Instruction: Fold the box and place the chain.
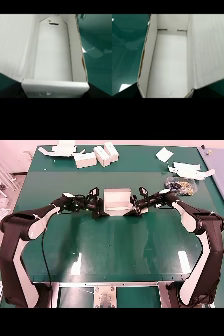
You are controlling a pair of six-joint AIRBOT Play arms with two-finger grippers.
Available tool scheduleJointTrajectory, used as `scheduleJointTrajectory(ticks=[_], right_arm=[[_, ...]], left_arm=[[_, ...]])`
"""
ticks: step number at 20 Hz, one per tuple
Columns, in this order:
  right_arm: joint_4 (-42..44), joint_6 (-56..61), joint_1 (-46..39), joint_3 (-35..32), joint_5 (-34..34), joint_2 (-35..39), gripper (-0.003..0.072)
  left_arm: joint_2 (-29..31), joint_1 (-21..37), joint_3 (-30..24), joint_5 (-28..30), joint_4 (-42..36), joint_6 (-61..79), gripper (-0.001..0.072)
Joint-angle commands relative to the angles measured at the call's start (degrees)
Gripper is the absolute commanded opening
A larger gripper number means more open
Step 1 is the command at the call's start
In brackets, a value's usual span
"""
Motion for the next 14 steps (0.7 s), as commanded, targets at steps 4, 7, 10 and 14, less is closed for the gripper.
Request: scheduleJointTrajectory(ticks=[4, 7, 10, 14], right_arm=[[0.02, 0.02, 0.07, 0.02, 0.04, 0.02, 0.0482], [0.02, 0.02, 0.09, 0.02, 0.04, 0.02, 0.0482], [0.70, 0.02, 0.11, 0.02, 0.07, 0.02, 0.0482], [3.50, 0.07, 0.11, 0.02, 0.07, 0.02, 0.0480]], left_arm=[[-0.02, -0.02, 0.04, 0.31, -0.04, 0.00, 0.0479], [-0.02, -0.02, 0.04, 0.26, -0.04, -0.02, 0.0479], [-0.02, -0.02, 0.04, 0.28, -0.04, 0.00, 0.0479], [-0.02, -0.02, 0.04, 0.28, -0.04, 0.00, 0.0479]])
